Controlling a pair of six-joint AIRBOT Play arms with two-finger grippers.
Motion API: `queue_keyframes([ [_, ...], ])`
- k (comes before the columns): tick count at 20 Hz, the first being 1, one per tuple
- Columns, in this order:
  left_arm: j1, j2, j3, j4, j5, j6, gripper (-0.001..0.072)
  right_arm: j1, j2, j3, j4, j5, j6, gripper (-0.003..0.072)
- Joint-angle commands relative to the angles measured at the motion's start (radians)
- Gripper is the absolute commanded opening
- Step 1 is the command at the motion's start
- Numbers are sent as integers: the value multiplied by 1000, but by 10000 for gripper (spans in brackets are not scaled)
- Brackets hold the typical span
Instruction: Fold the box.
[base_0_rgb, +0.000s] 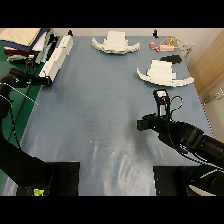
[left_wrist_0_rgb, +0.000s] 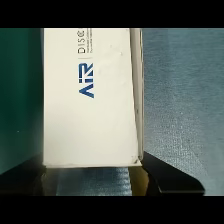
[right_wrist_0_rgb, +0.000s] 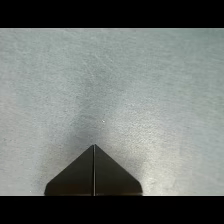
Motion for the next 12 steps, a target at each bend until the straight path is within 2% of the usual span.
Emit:
queue_keyframes([
  [1, 2, -13, 0, 0, 5, 0, 531, 0, 0, 1, -11, 0, 7, 3],
  [5, 2, -30, 0, 0, 0, 0, 541, 0, 0, 1, -21, 0, 7, 3],
  [6, 2, -30, 0, 6, -4, 0, 690, 0, 0, 1, -21, 0, 6, 3],
  [10, 4, -21, 0, 19, -15, -1, 705, 0, 0, 1, -28, 0, 7, 3],
  [12, 14, -4, 2, 49, -58, -2, 705, 0, 0, 1, -29, 0, 6, 3],
])
